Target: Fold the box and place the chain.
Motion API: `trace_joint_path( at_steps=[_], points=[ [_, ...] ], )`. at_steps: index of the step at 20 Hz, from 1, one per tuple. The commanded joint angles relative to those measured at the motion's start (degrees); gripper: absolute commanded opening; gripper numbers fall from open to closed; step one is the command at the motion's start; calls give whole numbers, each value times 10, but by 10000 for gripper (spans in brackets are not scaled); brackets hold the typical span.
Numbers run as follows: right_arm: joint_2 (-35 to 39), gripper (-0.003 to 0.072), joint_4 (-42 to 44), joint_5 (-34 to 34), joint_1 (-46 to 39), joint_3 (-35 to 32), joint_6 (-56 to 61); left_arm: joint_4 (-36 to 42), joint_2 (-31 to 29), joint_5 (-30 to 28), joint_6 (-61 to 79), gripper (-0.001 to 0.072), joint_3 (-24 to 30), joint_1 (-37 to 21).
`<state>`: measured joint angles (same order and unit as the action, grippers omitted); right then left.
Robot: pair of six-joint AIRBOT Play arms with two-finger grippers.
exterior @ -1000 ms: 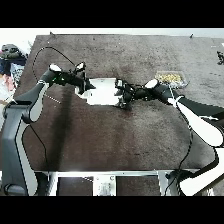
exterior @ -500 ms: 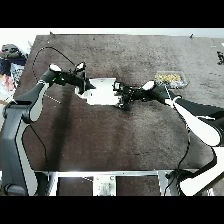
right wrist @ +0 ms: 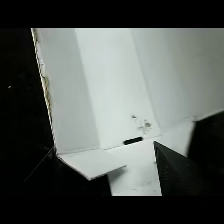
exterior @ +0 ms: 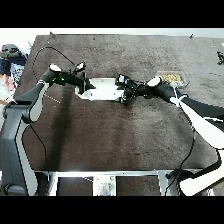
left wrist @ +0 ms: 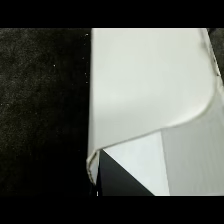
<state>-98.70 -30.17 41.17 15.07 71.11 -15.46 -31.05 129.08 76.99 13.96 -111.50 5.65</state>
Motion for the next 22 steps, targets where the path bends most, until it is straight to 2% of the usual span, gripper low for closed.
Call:
trace_joint_path(
  at_steps=[1,6,22],
  points=[
    [-6,713,38,7,-11,14,-3,0,0,0,0,12,0,0],
    [-29,713,28,15,-14,53,-19,0,0,0,0,12,0,0],
    [-193,709,11,260,-57,274,26,0,0,0,0,12,0,0]
  ],
)
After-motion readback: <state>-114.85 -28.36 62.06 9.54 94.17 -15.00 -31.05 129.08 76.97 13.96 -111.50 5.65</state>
